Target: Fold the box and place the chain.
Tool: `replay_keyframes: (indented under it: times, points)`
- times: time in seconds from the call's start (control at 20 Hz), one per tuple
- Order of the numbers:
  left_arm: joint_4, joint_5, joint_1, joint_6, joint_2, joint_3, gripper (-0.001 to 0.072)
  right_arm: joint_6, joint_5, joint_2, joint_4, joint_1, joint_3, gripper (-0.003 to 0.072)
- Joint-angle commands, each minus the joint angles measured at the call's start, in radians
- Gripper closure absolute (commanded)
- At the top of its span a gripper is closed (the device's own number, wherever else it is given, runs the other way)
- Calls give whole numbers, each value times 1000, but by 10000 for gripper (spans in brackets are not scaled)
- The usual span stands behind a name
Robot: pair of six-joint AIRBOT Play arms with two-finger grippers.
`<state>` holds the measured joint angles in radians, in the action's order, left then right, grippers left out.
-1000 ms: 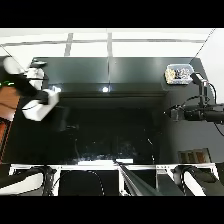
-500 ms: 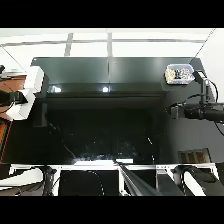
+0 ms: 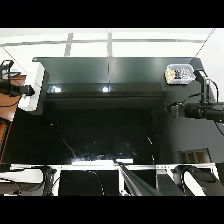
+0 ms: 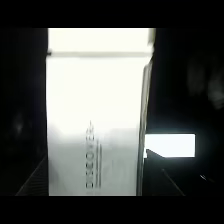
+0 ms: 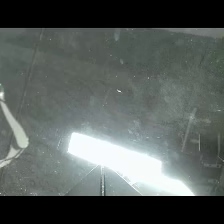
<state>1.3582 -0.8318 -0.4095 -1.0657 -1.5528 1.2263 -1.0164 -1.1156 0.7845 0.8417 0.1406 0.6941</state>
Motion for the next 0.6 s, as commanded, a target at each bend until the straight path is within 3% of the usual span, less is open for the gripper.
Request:
replay_keyframes:
  times: [0.0, 0.15, 0.2, 0.25, 0.3, 0.45, 0.55]
  points:
    - [-5, -5, 22, -32, -12, 103, -8, -1, 4, 0, -4, 0, 0, 663]
    - [-20, -230, 24, -104, -4, 324, 1, -1, 40, 0, -29, -9, 0, 663]
    - [-43, -313, 24, -145, -4, 398, 50, 0, 81, 1, -29, -26, 0, 663]
    - [-79, -406, 24, -200, -4, 467, 289, 0, 140, 5, -28, -52, -1, 663]
    - [-132, -504, 24, -244, -3, 517, 689, 0, 204, 13, -27, -87, -2, 663]
    - [-245, -633, 52, -363, 40, 477, 683, 3, 428, 56, 63, -198, -24, 663]
    - [-223, -551, 107, -309, 154, 314, 683, 3, 541, 97, 160, -236, -50, 663]
